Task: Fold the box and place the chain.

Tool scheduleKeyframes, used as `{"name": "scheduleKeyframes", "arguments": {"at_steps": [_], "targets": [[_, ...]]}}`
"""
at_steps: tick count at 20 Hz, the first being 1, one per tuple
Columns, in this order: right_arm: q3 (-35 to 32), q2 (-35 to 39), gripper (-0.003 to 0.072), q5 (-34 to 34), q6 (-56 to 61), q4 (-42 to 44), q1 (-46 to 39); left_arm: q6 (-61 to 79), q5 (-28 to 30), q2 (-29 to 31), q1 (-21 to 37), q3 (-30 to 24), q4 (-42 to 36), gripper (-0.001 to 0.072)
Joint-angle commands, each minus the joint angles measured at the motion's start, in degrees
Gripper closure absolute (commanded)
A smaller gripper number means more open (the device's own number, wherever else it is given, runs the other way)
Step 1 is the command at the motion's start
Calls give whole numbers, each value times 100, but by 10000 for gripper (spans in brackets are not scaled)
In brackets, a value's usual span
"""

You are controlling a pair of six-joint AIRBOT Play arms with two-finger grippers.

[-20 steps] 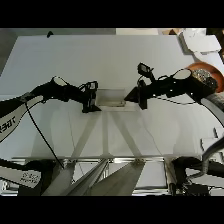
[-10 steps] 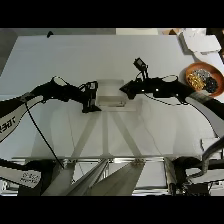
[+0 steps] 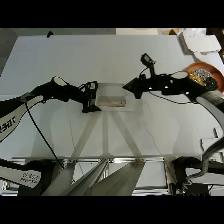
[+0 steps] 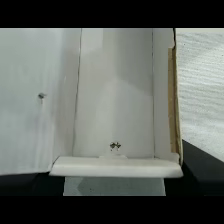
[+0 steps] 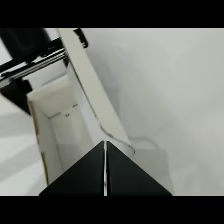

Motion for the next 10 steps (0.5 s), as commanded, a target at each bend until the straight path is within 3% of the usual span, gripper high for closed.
{"name": "scheduleKeyframes", "arguments": {"at_steps": [1, 2, 5, 7, 10], "targets": [[-2, 627, 632, 476, 37, -1447, -254, 0, 0, 2, 0, 0, -2, 452], [-2, 662, 567, 444, 35, -1856, -247, 0, 0, 2, 0, 0, 0, 452], [-57, 579, 467, 122, -116, -2782, -35, 0, -2, 2, 0, 0, -2, 452], [-219, 507, 389, -118, -518, -2857, 111, 0, 0, 2, 0, 0, 0, 452], [-358, 271, 363, -236, -1290, -2695, 310, 0, 2, 2, 0, 0, -2, 452]]}}
